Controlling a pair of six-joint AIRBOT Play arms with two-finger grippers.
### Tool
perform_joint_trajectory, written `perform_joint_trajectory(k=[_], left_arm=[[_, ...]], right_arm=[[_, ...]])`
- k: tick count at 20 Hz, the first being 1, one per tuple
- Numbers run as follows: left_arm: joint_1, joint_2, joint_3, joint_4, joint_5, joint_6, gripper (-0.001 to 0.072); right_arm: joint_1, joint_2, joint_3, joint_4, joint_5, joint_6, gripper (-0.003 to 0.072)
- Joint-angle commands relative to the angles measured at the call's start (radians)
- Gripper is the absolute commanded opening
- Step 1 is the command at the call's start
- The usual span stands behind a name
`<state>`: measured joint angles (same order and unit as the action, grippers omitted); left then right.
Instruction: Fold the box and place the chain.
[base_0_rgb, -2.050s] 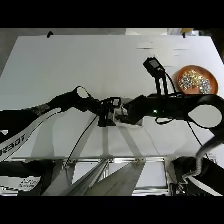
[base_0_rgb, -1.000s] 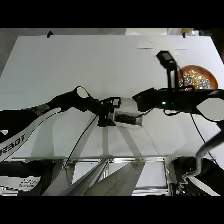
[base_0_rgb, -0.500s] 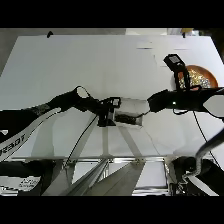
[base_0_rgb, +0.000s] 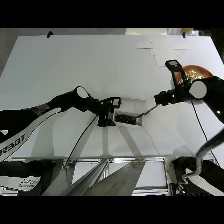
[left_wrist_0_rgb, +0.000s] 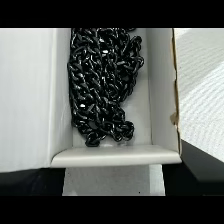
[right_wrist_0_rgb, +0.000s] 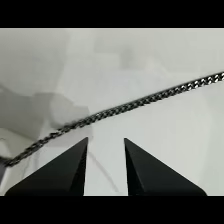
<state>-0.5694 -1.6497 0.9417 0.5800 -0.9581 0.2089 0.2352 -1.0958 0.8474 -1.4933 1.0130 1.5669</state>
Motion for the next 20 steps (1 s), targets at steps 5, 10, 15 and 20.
perform_joint_trajectory(k=[5,10,15,20], left_arm=[[0.000,0.000,0.001,0.000,0.000,0.000,0.0135],[0.000,0.000,0.001,0.000,0.000,0.000,0.0135],[0.000,0.000,0.001,0.000,0.000,0.000,0.0135],[0.000,0.000,0.001,0.000,0.000,0.000,0.0135]], right_arm=[[-0.013,-0.175,0.000,-0.055,-0.059,0.049,0.0278],[-0.013,-0.224,0.000,-0.056,-0.097,0.049,0.0367],[-0.013,-0.270,0.000,-0.087,-0.104,0.104,0.0355],[-0.013,-0.290,-0.001,-0.108,-0.089,0.130,0.0208]])
